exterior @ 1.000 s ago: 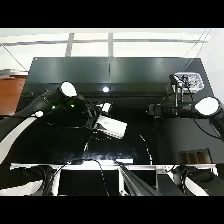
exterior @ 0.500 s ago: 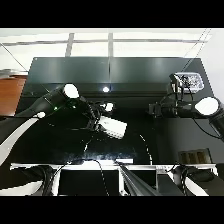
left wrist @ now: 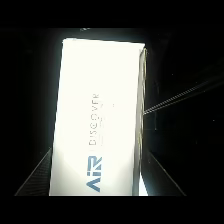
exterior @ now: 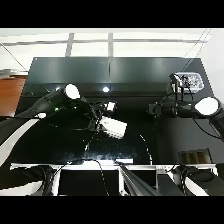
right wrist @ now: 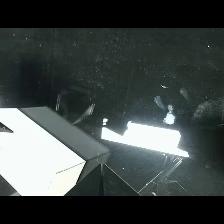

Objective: Fold the box and place the chain.

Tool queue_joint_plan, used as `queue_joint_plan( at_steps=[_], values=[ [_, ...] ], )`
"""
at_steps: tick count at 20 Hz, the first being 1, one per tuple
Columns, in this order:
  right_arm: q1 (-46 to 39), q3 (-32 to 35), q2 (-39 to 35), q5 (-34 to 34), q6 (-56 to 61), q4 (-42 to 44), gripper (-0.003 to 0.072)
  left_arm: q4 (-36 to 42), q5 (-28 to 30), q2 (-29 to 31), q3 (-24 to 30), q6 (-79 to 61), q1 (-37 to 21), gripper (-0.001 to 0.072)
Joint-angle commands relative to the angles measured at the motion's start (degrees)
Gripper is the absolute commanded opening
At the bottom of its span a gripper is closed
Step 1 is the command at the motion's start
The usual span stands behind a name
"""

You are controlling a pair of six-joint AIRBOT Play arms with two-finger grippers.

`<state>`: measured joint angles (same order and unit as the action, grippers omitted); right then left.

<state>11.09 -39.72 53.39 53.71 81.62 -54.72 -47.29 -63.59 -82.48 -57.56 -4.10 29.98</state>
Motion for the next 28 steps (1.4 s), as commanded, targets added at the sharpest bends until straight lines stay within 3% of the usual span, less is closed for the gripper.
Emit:
queue_joint_plan(
  at_steps=[1, 12, 28],
  values=[
    [0.0, 0.0, 0.0, 0.0, 0.0, 0.0, 0.0022, 0.0, 0.2, -0.3, 0.0, 1.1, 0.2, 0.0715],
    [0.0, 0.0, 0.0, -0.5, 0.0, -0.4, 0.0023, -2.6, 3.9, -3.0, 0.2, 3.8, 4.1, 0.0714],
    [0.0, 0.0, 0.0, -0.5, 0.0, -0.4, 0.0023, -0.5, 9.1, -3.0, 2.7, 7.5, 4.9, 0.0692]
  ],
)
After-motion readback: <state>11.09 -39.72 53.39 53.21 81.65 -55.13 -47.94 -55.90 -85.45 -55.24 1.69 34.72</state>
